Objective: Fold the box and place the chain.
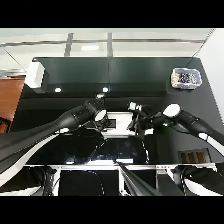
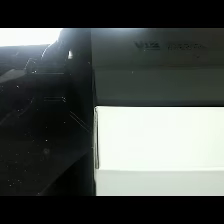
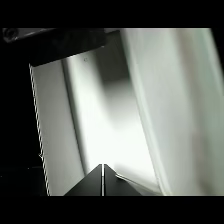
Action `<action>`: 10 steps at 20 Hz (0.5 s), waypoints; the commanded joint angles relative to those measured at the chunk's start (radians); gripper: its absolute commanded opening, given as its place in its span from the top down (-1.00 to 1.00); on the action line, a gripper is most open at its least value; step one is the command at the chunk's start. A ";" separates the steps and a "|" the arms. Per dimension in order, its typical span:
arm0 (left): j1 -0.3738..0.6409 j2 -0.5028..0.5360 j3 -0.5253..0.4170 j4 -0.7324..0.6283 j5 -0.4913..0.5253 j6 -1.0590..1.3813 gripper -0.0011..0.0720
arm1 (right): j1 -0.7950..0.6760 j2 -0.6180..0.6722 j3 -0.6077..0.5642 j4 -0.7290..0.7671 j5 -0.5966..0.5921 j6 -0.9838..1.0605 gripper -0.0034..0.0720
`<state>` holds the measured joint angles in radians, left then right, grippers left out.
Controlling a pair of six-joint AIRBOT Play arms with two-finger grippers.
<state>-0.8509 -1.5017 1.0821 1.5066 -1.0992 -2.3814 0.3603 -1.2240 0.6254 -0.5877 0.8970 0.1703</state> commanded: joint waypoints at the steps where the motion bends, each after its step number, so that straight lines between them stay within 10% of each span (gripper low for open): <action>1: 0.001 0.000 0.001 0.003 -0.006 -0.002 0.90 | -0.119 0.084 0.051 -0.180 0.197 0.436 0.89; 10: 0.001 -0.001 0.001 0.003 -0.005 -0.002 0.91 | -0.677 0.098 -0.087 -0.228 0.146 1.058 0.88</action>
<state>-0.8509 -1.5017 1.0821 1.5097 -1.1038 -2.3848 -0.2138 -1.1011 0.5961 -0.8352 1.0321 1.0706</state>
